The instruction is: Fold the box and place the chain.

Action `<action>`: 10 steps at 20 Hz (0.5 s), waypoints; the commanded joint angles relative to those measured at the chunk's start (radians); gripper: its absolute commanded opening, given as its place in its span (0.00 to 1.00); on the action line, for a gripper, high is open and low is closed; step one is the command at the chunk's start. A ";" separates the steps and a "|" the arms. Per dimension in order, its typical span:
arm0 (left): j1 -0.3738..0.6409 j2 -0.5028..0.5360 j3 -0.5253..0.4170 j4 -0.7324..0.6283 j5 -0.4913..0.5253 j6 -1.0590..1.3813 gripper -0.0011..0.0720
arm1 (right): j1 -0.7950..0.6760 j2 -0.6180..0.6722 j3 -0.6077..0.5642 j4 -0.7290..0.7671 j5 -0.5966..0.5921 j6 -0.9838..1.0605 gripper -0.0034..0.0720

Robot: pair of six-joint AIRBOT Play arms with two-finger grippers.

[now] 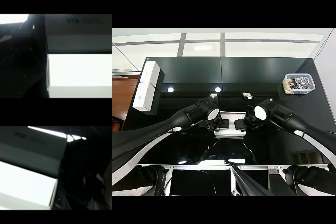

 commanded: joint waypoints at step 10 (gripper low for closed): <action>0.001 0.000 0.000 0.001 0.001 -0.001 0.05 | 0.042 -0.084 0.094 -0.013 0.087 0.152 0.49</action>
